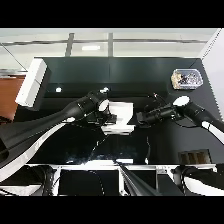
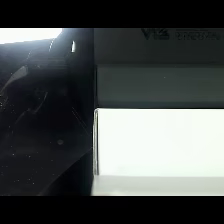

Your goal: Fold the box and place the chain.

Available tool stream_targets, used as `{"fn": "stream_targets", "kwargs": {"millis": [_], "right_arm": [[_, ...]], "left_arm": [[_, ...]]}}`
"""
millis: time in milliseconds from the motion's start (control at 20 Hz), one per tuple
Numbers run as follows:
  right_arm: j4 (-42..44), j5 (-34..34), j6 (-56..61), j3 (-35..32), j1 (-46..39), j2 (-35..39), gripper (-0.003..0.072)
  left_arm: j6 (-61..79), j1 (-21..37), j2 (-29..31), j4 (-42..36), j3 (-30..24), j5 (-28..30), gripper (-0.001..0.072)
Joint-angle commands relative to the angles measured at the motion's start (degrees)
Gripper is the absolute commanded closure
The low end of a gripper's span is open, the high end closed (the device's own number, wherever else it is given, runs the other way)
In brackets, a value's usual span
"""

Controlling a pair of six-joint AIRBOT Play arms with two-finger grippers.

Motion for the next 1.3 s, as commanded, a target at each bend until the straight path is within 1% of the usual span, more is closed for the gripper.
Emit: {"fn": "stream_targets", "kwargs": {"millis": [0,150,300,450,650,800,850,950,1000,1050,1150,1250], "right_arm": [[-7.4,-4.5,10.3,3.0,4.4,0.0,0.0152],[-22.2,-5.1,22.8,7.3,9.6,0.0,0.0152],[-30.6,-5.7,31.1,10.4,14.7,0.0,0.0153],[-40.8,-6.5,43.0,12.9,19.7,0.0,0.0152],[-50.0,-5.8,54.2,16.1,24.5,-0.3,0.0152],[-55.7,-2.8,61.8,17.4,25.8,-1.4,0.0153],[-56.5,-1.4,63.8,17.4,26.0,-2.1,0.0153],[-55.6,-1.1,64.0,17.4,26.5,-3.7,0.0153],[-54.0,-1.4,64.0,17.4,26.8,-4.4,0.0229],[-53.2,-2.2,64.0,17.4,27.0,-4.9,0.0269],[-53.0,-3.8,65.9,17.6,27.2,-5.0,0.0269],[-53.1,-4.0,66.3,18.0,27.2,-5.0,0.0270]], "left_arm": [[0.0,0.0,0.0,0.0,0.0,0.0,0.0677],[0.0,0.0,0.0,0.0,0.0,0.0,0.0676],[0.0,0.0,0.0,0.0,0.0,0.0,0.0676],[0.0,0.0,0.0,0.0,0.0,0.2,0.0676],[0.0,0.1,0.0,0.0,0.0,0.2,0.0677],[0.0,0.1,0.0,0.0,0.0,0.7,0.0676],[0.0,0.1,0.0,0.0,0.0,0.6,0.0676],[0.0,0.1,0.0,0.0,0.0,0.6,0.0676],[0.0,0.1,0.0,0.0,0.0,0.6,0.0676],[0.0,0.1,0.0,0.0,0.0,0.6,0.0676],[0.0,0.1,0.0,0.1,0.0,0.6,0.0676],[0.0,0.1,0.0,0.0,0.0,0.6,0.0676]]}}
